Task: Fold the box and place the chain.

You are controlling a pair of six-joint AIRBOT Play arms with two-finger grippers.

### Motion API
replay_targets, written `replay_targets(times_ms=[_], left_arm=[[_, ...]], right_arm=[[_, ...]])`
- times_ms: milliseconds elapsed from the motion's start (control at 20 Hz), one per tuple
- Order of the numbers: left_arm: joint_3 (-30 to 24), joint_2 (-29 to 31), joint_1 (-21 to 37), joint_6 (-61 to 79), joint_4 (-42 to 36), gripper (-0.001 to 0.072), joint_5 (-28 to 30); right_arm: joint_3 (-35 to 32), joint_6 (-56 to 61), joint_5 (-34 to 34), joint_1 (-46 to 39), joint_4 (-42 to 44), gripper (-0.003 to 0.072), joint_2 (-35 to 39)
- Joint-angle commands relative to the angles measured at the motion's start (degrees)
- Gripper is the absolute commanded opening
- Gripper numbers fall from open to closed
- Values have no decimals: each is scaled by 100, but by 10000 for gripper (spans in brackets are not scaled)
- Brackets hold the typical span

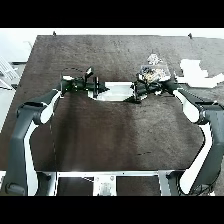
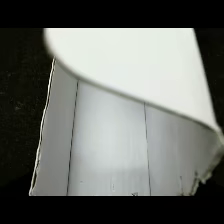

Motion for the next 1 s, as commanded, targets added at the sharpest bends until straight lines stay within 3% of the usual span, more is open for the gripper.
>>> replay_targets(times_ms=[0,100,250,950], left_arm=[[-2,-2,-2,0,0,23,0],[-2,-2,-2,0,0,23,0],[-2,-2,-2,0,2,23,0],[-2,-2,-2,0,2,23,2]], right_arm=[[13,-7,-26,15,-44,658,-4],[13,-7,-26,15,-44,652,-4],[13,-11,-26,15,-44,582,-4],[11,37,-22,2,-42,583,-4]])
